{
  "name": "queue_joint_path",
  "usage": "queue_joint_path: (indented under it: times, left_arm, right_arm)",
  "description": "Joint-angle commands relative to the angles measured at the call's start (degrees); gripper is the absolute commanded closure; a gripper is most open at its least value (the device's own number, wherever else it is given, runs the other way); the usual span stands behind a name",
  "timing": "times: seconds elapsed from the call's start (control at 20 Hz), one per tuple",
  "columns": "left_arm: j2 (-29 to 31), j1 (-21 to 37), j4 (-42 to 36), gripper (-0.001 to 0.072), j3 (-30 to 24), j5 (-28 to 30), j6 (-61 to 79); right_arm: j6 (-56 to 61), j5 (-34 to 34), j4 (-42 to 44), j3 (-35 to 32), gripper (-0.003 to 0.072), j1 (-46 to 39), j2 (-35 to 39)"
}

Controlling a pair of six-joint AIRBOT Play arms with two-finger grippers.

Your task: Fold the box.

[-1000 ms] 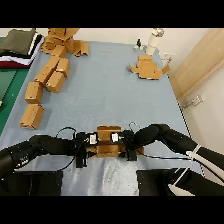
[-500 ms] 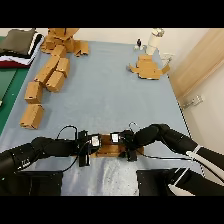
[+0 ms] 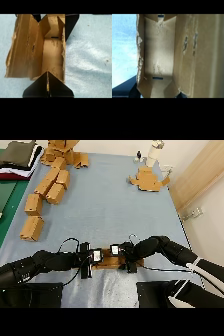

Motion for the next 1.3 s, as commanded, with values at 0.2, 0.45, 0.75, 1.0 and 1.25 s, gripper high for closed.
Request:
queue_joint_path:
  times: [0.2,0.45,0.75,1.0,1.25]
  left_arm:
    - [0.0,-0.1,-0.4,0.0275,0.0,0.7,-0.2]
    - [0.0,-0.1,-0.5,0.0192,0.0,0.7,-0.4]
    - [0.3,-0.1,-0.7,0.0214,0.0,1.1,-0.8]
    - [8.0,0.0,19.8,0.0668,0.3,7.9,-23.5]
    - [25.1,0.0,51.7,0.0697,6.7,22.3,-68.6]
  right_arm:
    - [0.0,0.0,0.0,0.0,0.0188,0.0,0.0]
    - [0.0,0.0,0.0,0.0,0.0188,0.0,0.0]
    - [0.0,0.0,0.0,0.0,0.0188,0.0,0.0]
    - [0.0,0.0,0.0,0.0,0.0188,0.0,0.0]
    - [0.0,0.0,0.0,0.0,0.0188,0.0,0.0]
